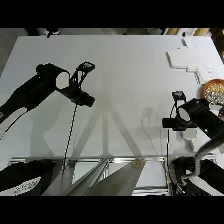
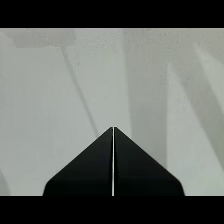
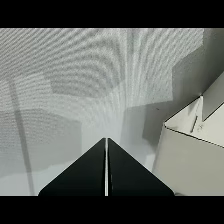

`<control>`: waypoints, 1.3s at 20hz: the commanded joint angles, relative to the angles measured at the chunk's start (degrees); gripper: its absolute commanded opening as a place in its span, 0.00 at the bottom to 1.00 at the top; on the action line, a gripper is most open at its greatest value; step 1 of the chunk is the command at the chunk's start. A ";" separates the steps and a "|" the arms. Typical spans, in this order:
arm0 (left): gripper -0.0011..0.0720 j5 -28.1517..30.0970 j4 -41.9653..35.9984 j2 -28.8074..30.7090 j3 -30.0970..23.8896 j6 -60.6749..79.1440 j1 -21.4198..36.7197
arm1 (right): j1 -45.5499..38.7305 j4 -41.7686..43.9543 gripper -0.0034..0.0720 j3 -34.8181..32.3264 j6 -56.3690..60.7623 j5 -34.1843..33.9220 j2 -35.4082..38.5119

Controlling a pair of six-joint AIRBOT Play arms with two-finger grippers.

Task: Fold the box and place the chain.

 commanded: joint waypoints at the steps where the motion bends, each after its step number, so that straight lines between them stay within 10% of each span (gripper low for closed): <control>1: 0.03 0.00 0.02 0.02 -0.02 0.02 0.04 | -0.02 0.00 0.07 0.00 0.02 0.00 -0.04; 19: 0.03 0.00 0.04 0.04 -0.02 0.02 0.04 | -0.02 -1.36 0.07 0.00 -0.63 -8.11 -0.04; 26: 0.03 -0.02 0.02 0.04 -0.02 0.02 0.04 | -0.04 -20.92 0.07 1.81 -9.92 -3.30 0.07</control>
